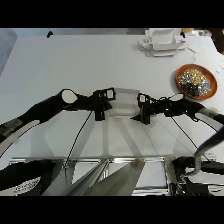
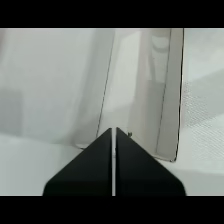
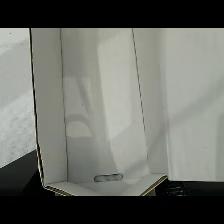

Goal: Fold the box and place the chain.

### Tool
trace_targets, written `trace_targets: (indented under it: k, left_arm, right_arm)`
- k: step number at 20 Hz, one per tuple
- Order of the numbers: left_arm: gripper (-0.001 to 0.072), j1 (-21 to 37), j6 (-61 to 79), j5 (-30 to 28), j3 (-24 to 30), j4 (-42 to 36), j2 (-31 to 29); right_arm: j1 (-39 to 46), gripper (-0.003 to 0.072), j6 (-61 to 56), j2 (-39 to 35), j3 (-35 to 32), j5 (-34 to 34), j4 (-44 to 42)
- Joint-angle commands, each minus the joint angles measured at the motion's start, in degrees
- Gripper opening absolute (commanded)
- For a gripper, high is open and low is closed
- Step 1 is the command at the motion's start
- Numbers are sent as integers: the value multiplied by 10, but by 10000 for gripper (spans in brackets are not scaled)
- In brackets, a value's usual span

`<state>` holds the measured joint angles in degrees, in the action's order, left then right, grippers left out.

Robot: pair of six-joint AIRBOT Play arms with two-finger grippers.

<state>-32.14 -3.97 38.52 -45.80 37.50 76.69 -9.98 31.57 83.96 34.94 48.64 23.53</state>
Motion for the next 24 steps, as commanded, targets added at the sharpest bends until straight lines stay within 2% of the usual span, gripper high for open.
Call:
trace_targets:
  k: [1,3,5,8,10,13,16,19,24]
  left_arm:
    - [3,36,-178,88,0,69,-56]
    - [3,67,-274,128,0,103,-86]
    - [2,110,-384,142,0,138,-105]
    - [3,188,-534,143,2,153,-89]
    - [4,212,-599,148,6,153,-59]
    - [7,201,-607,179,6,122,13]
    - [7,167,-596,183,5,78,68]
    - [7,146,-556,183,5,14,86]
    - [4,138,-582,183,5,7,86]
  right_arm:
    - [0,413,0,0,0,0,0]
    - [0,413,0,0,0,0,0]
    - [0,413,0,0,0,0,0]
    - [0,413,0,0,0,0,0]
    - [0,413,0,0,0,0,0]
    - [0,413,0,0,0,0,0]
    - [0,413,0,0,0,0,0]
    - [0,413,0,0,0,0,0]
    - [0,413,0,0,0,0,0]
